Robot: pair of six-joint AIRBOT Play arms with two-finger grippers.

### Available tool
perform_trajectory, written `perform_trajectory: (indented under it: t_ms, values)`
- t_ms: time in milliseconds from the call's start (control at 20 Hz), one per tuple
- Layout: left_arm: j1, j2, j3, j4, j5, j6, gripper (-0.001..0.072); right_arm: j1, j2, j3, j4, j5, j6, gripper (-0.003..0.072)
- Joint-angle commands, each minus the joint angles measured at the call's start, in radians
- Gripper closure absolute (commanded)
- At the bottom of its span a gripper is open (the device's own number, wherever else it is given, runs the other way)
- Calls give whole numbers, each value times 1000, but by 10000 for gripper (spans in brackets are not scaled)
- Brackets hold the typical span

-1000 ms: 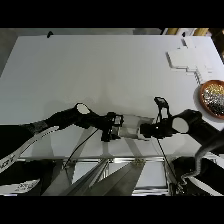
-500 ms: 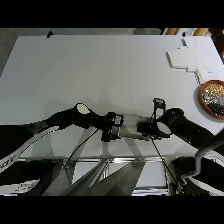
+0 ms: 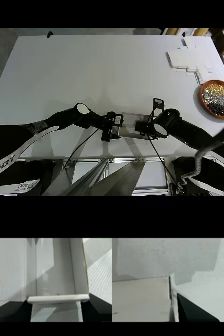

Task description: Fold the box and place the chain.

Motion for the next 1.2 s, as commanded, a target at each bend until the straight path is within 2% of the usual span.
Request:
perform_trajectory:
  t_ms: [0,50,100,250,450,500,550,600,850,1150]
  values:
    - [0,0,0,0,-2,1,500,22,-13,0,-3,-33,5,406]
    - [0,0,0,0,-2,1,500,22,-16,0,-3,-27,-6,537]
    - [0,0,1,0,-2,1,500,22,-16,0,-3,-18,-19,618]
    - [0,0,0,0,-2,1,500,22,-16,0,-3,18,-56,671]
    - [0,0,0,0,-2,1,500,22,-16,0,-17,32,-76,665]
    - [0,0,1,0,-2,1,500,22,-16,0,-18,32,-90,589]
    - [0,0,0,0,-2,1,500,22,-16,0,-18,32,-114,481]
    - [0,0,0,0,-2,1,500,22,-16,0,-19,32,-137,461]
    - [0,0,0,0,-2,1,500,22,2,0,-28,46,-245,461]
    - [0,0,1,0,-2,1,500,21,39,-18,-41,37,-225,461]
